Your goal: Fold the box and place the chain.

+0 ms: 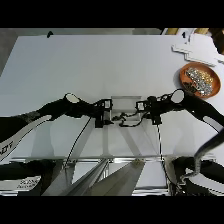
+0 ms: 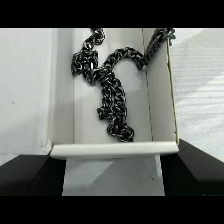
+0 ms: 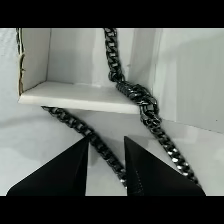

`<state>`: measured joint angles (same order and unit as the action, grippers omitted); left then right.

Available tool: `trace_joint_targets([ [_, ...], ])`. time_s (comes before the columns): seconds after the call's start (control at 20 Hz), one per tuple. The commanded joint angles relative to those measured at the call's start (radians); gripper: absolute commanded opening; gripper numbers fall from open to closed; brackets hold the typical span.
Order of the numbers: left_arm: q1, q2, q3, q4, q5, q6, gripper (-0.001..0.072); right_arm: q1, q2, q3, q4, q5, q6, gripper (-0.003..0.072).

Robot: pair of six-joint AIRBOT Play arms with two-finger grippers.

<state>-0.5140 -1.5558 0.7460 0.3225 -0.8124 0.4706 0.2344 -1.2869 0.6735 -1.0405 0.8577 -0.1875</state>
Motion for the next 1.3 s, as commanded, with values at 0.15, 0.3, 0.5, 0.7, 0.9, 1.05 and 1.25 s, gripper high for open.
trace_joint_targets([
  [0.15,-0.001,0.001,0.0,0.0,0.0,0.0,0.0009,-0.001,-0.01,-0.001,-0.014,0.01,-0.005,0.0221],
  [0.3,-0.001,0.001,0.0,0.0,0.0,0.0,0.0009,-0.001,-0.01,-0.001,-0.014,0.045,-0.005,0.0221],
  [0.5,-0.001,0.001,0.0,0.0,0.0,0.0,0.0009,-0.001,-0.005,-0.001,-0.014,0.076,-0.004,0.0099],
  [0.7,-0.001,0.001,0.0,0.0,0.0,0.0,0.0009,-0.001,0.003,-0.001,-0.024,0.093,-0.003,0.0021],
  [0.9,-0.001,0.001,0.0,0.0,0.0,0.0,0.0009,-0.002,0.114,-0.001,-0.072,0.101,0.016,0.0021],
  [1.05,-0.001,0.001,0.0,0.0,0.0,0.0,0.0009,-0.002,0.218,-0.001,-0.072,0.121,0.106,0.0021],
  [1.25,-0.001,0.001,0.0,0.0,0.0,0.0,0.0009,-0.002,0.223,-0.008,-0.066,0.135,0.112,0.019],
])
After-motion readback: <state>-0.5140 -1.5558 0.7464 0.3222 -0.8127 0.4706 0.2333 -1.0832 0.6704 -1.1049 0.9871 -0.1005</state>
